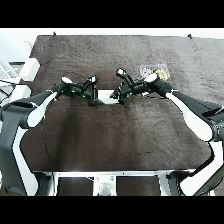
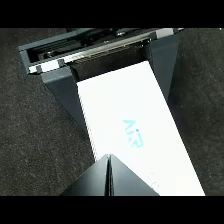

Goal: Fold the box and place the chain.

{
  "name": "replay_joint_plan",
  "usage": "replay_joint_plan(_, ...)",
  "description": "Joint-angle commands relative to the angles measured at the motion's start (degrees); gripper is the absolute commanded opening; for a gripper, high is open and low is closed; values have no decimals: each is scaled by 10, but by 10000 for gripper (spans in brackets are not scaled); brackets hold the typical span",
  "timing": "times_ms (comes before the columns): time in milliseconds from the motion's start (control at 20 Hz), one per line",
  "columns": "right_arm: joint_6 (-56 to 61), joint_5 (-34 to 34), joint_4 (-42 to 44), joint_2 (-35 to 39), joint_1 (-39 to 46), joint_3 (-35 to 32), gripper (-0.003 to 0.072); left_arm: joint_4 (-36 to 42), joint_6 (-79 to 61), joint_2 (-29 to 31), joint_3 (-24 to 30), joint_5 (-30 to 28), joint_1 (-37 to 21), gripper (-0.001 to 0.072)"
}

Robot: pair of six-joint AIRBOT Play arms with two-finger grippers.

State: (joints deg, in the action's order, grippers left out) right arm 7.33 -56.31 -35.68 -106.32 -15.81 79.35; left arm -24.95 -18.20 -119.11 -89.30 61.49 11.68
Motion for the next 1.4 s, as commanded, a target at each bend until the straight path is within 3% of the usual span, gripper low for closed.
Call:
replay_joint_plan(0, 23, 21, -26, 6, -4, 2, 6, 1, 2, 0, 0, -1, 0, 528)
replay_joint_plan(150, -7, 43, 34, 69, -4, 2, 4, 1, 2, 0, 0, 0, 0, 528)
replay_joint_plan(350, 16, 175, 68, 256, -1, -38, 3, 1, 2, 0, 0, 0, 0, 528)
replay_joint_plan(550, 60, 297, 66, 436, 16, -182, 6, 1, 2, 0, 0, 0, 0, 528)
replay_joint_plan(750, 60, 299, 66, 535, 38, -332, 8, 7, 2, 0, 0, 2, 0, 528)
replay_joint_plan(900, 73, 299, 68, 554, 39, -397, 9, 13, 4, 0, 0, 10, 0, 525)
replay_joint_plan(950, 89, 299, 68, 554, 39, -409, 9, 19, 17, 2, 0, 11, 0, 318)
replay_joint_plan(1000, 103, 299, 68, 554, 39, -417, 9, 14, 30, 9, 0, 13, -3, 35)
replay_joint_plan(1200, 111, 299, 68, 554, 39, -424, 9, 14, 157, 81, -1, 13, -35, 16)
replay_joint_plan(1350, 153, 299, 68, 554, 39, -424, 9, 18, 258, 172, 31, -63, -76, 15)
